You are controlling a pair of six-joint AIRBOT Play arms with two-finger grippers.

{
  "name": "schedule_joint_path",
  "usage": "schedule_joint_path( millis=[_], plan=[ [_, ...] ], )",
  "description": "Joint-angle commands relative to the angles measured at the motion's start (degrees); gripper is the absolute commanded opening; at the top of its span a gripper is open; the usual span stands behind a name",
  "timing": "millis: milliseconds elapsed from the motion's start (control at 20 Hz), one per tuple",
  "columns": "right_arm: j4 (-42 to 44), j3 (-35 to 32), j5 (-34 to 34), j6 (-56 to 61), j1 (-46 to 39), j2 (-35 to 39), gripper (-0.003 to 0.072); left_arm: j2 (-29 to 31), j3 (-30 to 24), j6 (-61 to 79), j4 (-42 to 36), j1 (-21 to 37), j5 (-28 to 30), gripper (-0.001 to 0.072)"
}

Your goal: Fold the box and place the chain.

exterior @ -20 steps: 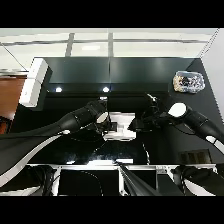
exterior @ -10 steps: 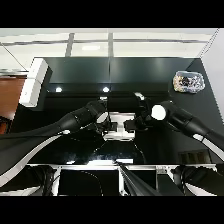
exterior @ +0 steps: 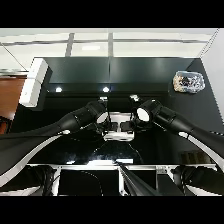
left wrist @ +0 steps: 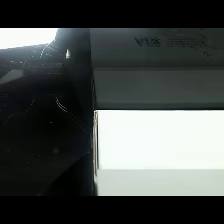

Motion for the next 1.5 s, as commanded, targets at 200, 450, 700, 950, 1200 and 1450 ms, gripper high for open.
schedule_joint_path(
  millis=[200, 450, 700, 950, 1200, 1450],
  plan=[
    [-2.38, 0.28, 0.42, 9.62, 0.33, -0.35, 0.0311, 0.00, 0.00, 0.02, 0.02, 0.02, -0.07, 0.0028],
    [-2.03, 0.28, -0.37, 11.28, 0.33, -1.73, 0.0311, 0.00, 0.00, 0.02, 0.02, 0.02, -0.09, 0.0028],
    [-0.09, 0.26, -0.57, 11.26, 0.33, -3.87, 0.0252, 0.00, 0.00, 0.02, 0.07, 0.04, -0.02, 0.0028],
    [0.04, 0.28, -0.83, 11.28, 0.33, -3.96, 0.0241, 0.00, 0.00, 0.02, 0.07, 0.04, -0.02, 0.0028],
    [-0.15, 0.28, -1.90, 10.80, 0.33, -3.93, 0.0010, 0.00, 0.00, 0.02, 0.02, 0.04, -0.07, 0.0028],
    [-0.15, 0.28, -0.81, 10.80, 0.31, -3.93, 0.0149, 0.00, 0.00, 0.02, 0.02, 0.04, -0.04, 0.0028]
  ],
)
